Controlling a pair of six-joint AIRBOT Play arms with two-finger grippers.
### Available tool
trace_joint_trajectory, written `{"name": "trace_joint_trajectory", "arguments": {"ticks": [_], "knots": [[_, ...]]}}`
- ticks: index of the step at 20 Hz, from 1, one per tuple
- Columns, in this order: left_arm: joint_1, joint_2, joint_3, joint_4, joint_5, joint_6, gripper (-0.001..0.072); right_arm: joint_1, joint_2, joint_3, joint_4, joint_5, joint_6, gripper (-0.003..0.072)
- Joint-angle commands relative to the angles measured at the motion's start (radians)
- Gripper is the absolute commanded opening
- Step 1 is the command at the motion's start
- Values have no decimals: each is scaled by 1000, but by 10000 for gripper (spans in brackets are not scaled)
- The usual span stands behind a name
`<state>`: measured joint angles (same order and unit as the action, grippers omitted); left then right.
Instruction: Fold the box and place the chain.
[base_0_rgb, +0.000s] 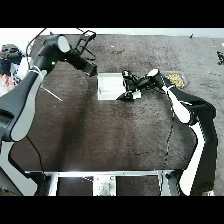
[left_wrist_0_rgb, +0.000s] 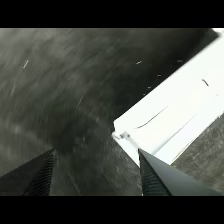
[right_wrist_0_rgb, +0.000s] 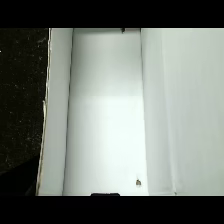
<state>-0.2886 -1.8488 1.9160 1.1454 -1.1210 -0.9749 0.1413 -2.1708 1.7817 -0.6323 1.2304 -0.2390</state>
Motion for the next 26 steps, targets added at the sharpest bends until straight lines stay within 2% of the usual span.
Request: {"name": "trace_joint_trajectory", "arguments": {"ticks": [1, 4, 6, 9, 11, 12, 13, 14, 17, 21, 26], "knots": [[90, 3, -80, -251, 74, 333, 569, 1, -1, 0, 0, 1, 0, 421], [106, 3, -80, -300, 72, 329, 569, 1, -1, 0, 0, 1, 0, 421], [110, -23, -90, -330, 39, 490, 569, 1, -1, 0, 0, 1, 0, 421], [161, -89, -135, -562, -98, 822, 569, 1, -1, 0, 0, 0, 0, 421], [189, -145, -145, -653, -124, 971, 570, 1, -1, 0, 0, 1, 0, 421], [191, -168, -145, -640, -117, 1027, 571, 1, -1, 0, 0, 0, 0, 421], [190, -187, -148, -620, -121, 1088, 631, 1, -1, 0, 0, 1, 0, 421], [186, -209, -153, -613, -124, 1146, 720, 1, -1, 0, 0, 0, 0, 421], [186, -256, -174, -623, -150, 1301, 720, 1, -1, 0, 0, 1, 0, 421], [185, -296, -173, -718, -204, 1351, 720, 1, -1, 0, 0, 0, 0, 421], [169, -306, -174, -720, -221, 1353, 720, 1, -1, 0, 0, 0, 0, 421]]}}
